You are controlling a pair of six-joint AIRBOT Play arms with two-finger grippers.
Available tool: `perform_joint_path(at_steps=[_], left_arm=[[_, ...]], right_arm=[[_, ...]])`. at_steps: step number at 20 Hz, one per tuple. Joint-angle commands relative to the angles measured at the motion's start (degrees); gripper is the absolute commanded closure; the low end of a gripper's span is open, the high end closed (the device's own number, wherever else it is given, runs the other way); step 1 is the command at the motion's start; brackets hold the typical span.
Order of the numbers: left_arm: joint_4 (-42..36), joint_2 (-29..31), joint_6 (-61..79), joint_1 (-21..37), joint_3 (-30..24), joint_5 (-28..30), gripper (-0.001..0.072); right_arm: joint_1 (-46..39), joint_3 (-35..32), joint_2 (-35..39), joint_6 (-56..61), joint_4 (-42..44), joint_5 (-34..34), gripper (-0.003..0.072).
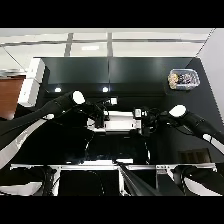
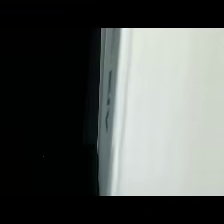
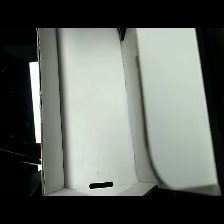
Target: Fold the box and place the chain.
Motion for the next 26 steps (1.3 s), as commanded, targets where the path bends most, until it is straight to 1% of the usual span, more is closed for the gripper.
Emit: perform_joint_path(at_steps=[1,7,11,17,26], left_arm=[[-0.02,-0.02,-0.07,0.02,0.04,0.07,0.068],[-0.02,-0.02,-0.07,0.02,0.04,0.07,0.068],[-0.04,-0.02,-0.07,0.02,0.04,0.07,0.068],[-0.02,-0.02,-0.07,0.02,0.04,0.04,0.068],[-0.02,-0.02,-0.09,0.02,0.04,0.07,0.068]], right_arm=[[0.0,-0.02,-1.4,-0.04,-0.79,0.39,-0.0001],[0.0,-0.02,-3.56,-0.04,-0.74,-0.02,-0.0001],[0.44,0.02,-3.69,0.07,-0.94,-0.5,-0.0001],[3.17,0.11,-4.07,3.69,-4.61,-3.98,0.0],[0.46,0.28,-4.04,3.67,-3.41,-1.33,0.0001]])
